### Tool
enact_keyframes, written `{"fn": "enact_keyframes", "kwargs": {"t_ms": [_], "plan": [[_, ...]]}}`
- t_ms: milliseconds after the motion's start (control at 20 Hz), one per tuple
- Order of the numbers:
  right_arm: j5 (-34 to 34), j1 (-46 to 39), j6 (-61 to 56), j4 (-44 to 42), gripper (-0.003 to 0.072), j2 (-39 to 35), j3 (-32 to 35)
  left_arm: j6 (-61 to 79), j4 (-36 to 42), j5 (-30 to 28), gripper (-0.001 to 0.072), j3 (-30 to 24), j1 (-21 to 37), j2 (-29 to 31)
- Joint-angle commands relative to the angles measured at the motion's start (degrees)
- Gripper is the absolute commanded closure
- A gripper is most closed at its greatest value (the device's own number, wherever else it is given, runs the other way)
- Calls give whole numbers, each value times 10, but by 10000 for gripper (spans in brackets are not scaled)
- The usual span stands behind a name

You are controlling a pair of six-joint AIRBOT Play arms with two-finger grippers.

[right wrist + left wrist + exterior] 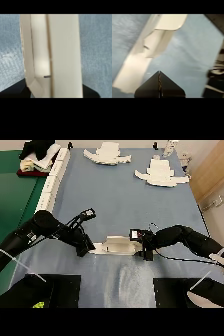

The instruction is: Fold the box.

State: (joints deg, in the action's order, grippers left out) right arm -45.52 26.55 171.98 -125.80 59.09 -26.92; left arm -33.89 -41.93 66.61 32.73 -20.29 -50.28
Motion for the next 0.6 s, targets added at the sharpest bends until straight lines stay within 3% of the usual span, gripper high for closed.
{"fn": "enact_keyframes", "kwargs": {"t_ms": [0, 100, 200, 550], "plan": [[0, 0, 0, 0, 149, 0, 0, -154, 86, -11, 698, 0, -83, -4], [0, 0, 0, 0, 150, 0, 0, -182, 112, -114, 698, 8, -159, -38], [0, 0, 0, 0, 150, 0, 0, -218, 111, -172, 698, 36, -190, -80], [0, 0, 0, 0, 150, 0, 0, -288, 108, -266, 698, 108, -154, -172]]}}
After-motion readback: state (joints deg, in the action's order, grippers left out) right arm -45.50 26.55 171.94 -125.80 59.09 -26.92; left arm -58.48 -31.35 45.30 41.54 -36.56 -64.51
